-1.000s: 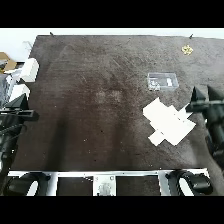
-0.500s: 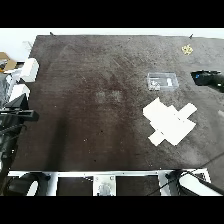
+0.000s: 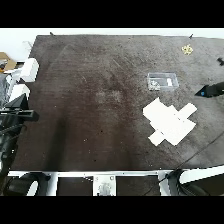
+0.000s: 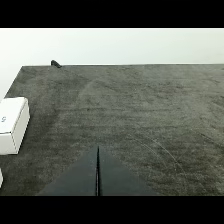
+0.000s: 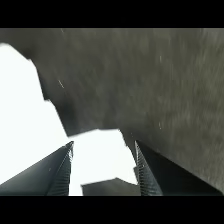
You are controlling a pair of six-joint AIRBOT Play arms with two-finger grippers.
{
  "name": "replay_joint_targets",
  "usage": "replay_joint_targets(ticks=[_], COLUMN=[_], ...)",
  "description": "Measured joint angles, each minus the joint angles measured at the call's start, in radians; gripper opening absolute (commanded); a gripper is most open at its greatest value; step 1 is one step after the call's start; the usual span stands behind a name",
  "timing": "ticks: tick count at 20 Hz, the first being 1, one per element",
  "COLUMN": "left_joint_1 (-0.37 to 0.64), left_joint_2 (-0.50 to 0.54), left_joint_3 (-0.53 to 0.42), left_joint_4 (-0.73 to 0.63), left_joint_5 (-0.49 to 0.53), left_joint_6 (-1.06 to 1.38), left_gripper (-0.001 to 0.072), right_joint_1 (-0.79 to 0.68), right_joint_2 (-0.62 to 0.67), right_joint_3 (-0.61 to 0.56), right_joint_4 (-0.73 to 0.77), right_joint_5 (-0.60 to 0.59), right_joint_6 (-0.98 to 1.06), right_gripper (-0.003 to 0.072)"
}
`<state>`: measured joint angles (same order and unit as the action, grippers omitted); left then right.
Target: Fold the box and place the chain.
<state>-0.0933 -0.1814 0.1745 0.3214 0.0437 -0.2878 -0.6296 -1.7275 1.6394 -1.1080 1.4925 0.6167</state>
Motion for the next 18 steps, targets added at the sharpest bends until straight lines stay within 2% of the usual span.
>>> replay_joint_targets(ticks=[3, 4, 5, 7, 10, 11, 12, 17, 18], left_joint_1=[0.000, 0.000, 0.000, 0.000, 0.000, 0.000, 0.000, 0.000, 0.000], left_joint_2=[0.000, 0.000, 0.000, 0.000, 0.000, 0.000, 0.000, 0.000, 0.000], left_joint_3=[0.000, 0.000, 0.000, 0.000, 0.000, 0.000, 0.000, 0.000, 0.000], left_joint_4=[0.000, 0.000, 0.000, 0.000, 0.000, 0.000, 0.000, 0.000, 0.000], left_joint_5=[0.000, 0.000, 0.000, 0.000, 0.000, 0.000, 0.000, 0.000, 0.000], left_joint_6=[0.000, 0.000, 0.000, 0.000, 0.000, 0.000, 0.000, 0.000, 0.000], left_gripper=[0.0012, 0.0011, 0.0012, 0.0012, 0.0012, 0.0012, 0.0012, 0.0012, 0.0012], right_joint_1=[0.019, 0.022, 0.024, 0.026, 0.029, 0.027, 0.027, 0.025, 0.025], right_joint_2=[-0.105, -0.131, -0.155, -0.189, -0.215, -0.220, -0.224, -0.231, -0.231], right_joint_3=[0.032, 0.037, 0.042, 0.047, 0.049, 0.050, 0.050, 0.047, 0.045], right_joint_4=[-0.083, -0.099, -0.111, -0.124, -0.098, -0.072, -0.047, -0.052, -0.053], right_joint_5=[0.047, 0.059, 0.066, 0.088, 0.129, 0.145, 0.161, 0.227, 0.230], right_joint_6=[-0.033, -0.045, -0.059, -0.085, -0.123, -0.137, -0.147, -0.172, -0.173], right_gripper=[0.0436, 0.0421, 0.0366, 0.0365, 0.0324, 0.0277, 0.0267, 0.0265, 0.0212])
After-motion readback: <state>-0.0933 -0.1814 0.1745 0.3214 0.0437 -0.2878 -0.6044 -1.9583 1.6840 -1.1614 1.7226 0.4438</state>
